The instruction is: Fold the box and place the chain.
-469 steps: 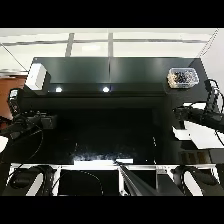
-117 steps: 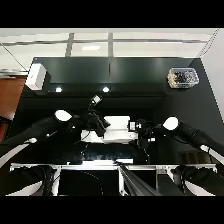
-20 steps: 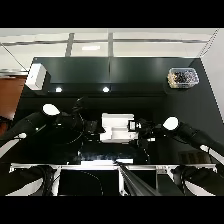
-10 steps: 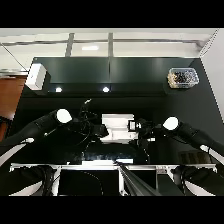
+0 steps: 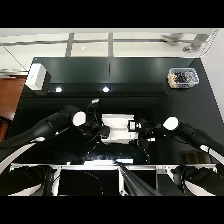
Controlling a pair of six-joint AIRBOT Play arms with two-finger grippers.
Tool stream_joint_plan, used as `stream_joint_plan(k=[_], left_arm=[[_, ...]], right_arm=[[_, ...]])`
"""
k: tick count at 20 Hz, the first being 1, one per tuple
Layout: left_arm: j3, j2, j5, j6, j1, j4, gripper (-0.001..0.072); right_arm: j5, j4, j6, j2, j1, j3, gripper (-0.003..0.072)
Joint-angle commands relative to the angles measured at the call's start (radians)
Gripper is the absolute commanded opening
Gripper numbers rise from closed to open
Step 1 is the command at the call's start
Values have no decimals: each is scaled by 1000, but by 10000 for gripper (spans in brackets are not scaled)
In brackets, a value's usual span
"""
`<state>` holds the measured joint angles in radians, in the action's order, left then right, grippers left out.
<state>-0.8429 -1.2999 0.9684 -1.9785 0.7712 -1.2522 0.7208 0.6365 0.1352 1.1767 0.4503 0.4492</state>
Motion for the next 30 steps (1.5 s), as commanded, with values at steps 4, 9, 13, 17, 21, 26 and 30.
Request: stream_joint_plan(k=[4,9,13,17,21,26,30], left_arm=[[-151,-82,141,-238,108,-206,398],[-154,-115,152,-338,120,-214,397],[-154,-143,144,-347,140,-212,314],[-162,-145,97,-349,150,-202,268],[-163,-145,110,-373,151,-228,205],[-164,-145,109,-372,151,-228,35],[-164,-145,110,-386,151,-228,219]], right_arm=[[0,0,0,0,0,0,408],[0,0,0,0,0,0,407],[0,0,0,0,0,0,408],[0,0,0,0,0,0,408],[0,0,0,0,0,0,408],[0,0,0,0,0,0,408],[0,0,0,0,0,0,408]])
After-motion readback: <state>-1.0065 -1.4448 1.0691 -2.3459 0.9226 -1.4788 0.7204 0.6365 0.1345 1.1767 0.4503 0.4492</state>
